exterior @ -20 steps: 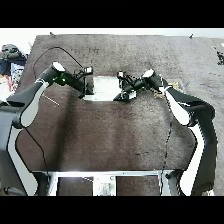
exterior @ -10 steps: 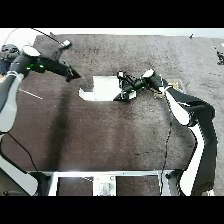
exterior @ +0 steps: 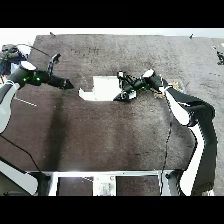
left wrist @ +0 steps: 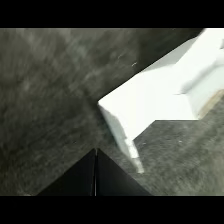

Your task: Fold the box and place the chain.

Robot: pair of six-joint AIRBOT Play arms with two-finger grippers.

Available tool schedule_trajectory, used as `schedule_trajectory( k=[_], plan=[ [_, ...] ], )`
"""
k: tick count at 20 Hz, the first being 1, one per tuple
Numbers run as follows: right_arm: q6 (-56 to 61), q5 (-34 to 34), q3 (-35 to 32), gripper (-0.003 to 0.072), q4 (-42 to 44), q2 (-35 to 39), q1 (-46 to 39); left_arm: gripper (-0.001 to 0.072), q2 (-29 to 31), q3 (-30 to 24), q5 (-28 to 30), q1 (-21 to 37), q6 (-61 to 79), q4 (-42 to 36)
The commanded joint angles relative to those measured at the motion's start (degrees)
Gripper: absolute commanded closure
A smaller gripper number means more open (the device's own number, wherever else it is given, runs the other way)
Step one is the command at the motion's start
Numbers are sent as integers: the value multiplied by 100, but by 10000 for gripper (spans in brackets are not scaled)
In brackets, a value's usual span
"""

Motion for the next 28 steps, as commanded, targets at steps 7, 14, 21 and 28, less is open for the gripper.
schedule_trajectory(
  k=[7, 14, 21, 28],
  plan=[
    [2, 2, -2, 347, 0, 0, -4, 699, -485, -426, 557, -507, -597, -173],
    [2, 2, -2, 347, 0, 0, -2, 696, -640, -422, 155, -507, 9, -1670],
    [2, 2, -2, 347, 0, 0, -2, 312, -634, -417, -103, -525, 170, -2131],
    [2, 0, -2, 347, 0, 0, 0, 311, -634, 219, -131, -929, -289, -1093]
  ],
)
